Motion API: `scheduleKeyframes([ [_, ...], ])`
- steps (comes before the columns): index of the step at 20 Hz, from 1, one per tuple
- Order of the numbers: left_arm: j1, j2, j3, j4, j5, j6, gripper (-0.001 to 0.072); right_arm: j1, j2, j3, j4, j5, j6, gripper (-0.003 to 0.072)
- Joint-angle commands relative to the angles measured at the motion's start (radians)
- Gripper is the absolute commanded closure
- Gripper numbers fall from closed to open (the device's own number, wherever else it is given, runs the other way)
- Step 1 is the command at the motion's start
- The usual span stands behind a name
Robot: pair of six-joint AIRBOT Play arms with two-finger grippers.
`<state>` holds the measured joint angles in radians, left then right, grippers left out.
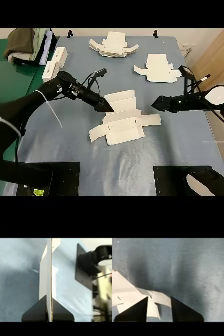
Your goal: Fold the box.
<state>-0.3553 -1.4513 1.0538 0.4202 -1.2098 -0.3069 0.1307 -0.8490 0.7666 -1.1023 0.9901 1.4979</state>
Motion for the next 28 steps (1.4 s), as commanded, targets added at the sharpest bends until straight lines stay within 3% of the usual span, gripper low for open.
scheduleKeyframes([
  [1, -0.097, 0.121, -0.066, 0.036, 0.204, 0.198, 0.07, -0.019, 0.027, 0.04, 0.0, 0.04, 0.058, 0.038],
  [5, -0.157, 0.193, -0.224, 0.034, 0.359, 0.325, 0.0699, -0.019, 0.026, 0.04, 0.025, 0.044, 0.058, 0.0403],
  [9, -0.169, 0.194, -0.317, 0.021, 0.403, 0.377, 0.0699, -0.019, 0.025, 0.04, 0.026, 0.036, 0.057, 0.0403],
  [28, -0.154, 0.233, -0.325, 0.051, 0.299, 0.393, 0.0695, -0.019, 0.025, 0.038, 0.025, 0.037, 0.057, 0.0403],
])
